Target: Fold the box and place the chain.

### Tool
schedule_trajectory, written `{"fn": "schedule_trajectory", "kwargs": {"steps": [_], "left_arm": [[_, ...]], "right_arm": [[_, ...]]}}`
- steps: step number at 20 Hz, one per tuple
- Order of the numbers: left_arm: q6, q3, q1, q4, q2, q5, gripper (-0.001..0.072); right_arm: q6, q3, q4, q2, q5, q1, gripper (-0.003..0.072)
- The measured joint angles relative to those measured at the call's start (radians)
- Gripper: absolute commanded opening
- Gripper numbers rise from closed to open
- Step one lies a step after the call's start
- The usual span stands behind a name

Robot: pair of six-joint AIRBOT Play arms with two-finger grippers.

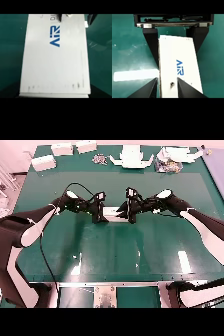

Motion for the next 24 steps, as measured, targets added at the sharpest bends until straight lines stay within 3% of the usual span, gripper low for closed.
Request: {"fn": "schedule_trajectory", "kwargs": {"steps": [12, 19, 21, 24], "left_arm": [[-0.007, 0.000, -0.001, -0.004, 0.000, 0.003, 0.0469], [-0.008, 0.000, -0.001, -0.008, 0.000, 0.011, 0.0469], [-0.008, 0.000, -0.001, -0.007, 0.000, 0.010, 0.0469], [-0.007, 0.000, -0.001, -0.006, 0.000, 0.009, 0.0469]], "right_arm": [[-0.074, -0.036, 0.118, -0.045, 0.033, -0.040, 0.0292], [-0.108, -0.028, 0.244, -0.053, 0.112, -0.056, 0.0289], [-0.113, -0.027, 0.270, -0.053, 0.135, -0.058, 0.0236], [-0.118, -0.027, 0.291, -0.053, 0.146, -0.059, 0.0022]]}}
